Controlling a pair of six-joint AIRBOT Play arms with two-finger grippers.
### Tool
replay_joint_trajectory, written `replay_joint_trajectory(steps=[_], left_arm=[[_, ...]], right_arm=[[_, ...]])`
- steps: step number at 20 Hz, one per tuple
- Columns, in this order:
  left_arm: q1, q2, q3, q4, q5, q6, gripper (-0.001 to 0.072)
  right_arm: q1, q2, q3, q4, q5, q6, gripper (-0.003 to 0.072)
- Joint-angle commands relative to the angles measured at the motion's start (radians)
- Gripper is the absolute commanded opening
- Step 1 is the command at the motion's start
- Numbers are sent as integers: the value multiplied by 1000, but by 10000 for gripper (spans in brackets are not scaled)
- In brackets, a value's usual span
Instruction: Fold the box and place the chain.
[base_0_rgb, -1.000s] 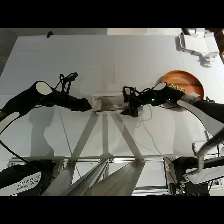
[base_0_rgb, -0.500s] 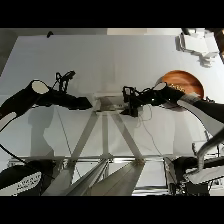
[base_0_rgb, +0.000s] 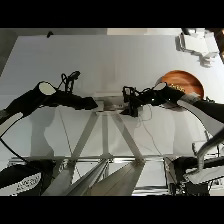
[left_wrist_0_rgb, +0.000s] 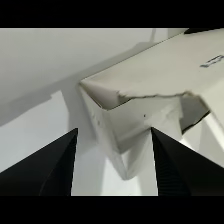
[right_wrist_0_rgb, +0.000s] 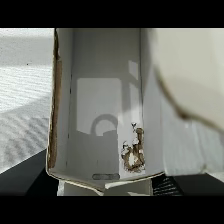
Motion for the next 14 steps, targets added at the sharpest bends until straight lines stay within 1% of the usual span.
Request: replay_joint_trajectory(steps=[1, 4, 12, 14], left_arm=[[-21, -18, 0, -64, 27, 1, 518], [-22, -19, 0, -71, 57, 1, 512], [-22, -20, 0, -71, 63, 0, 511], [-32, -20, 0, -70, 72, 1, 489]], right_arm=[[0, 0, 0, 0, 0, 0, 517], [0, 0, 0, 0, 0, 0, 517], [0, 0, 0, 0, 0, 0, 517], [0, 0, 0, 0, 0, 0, 517]])
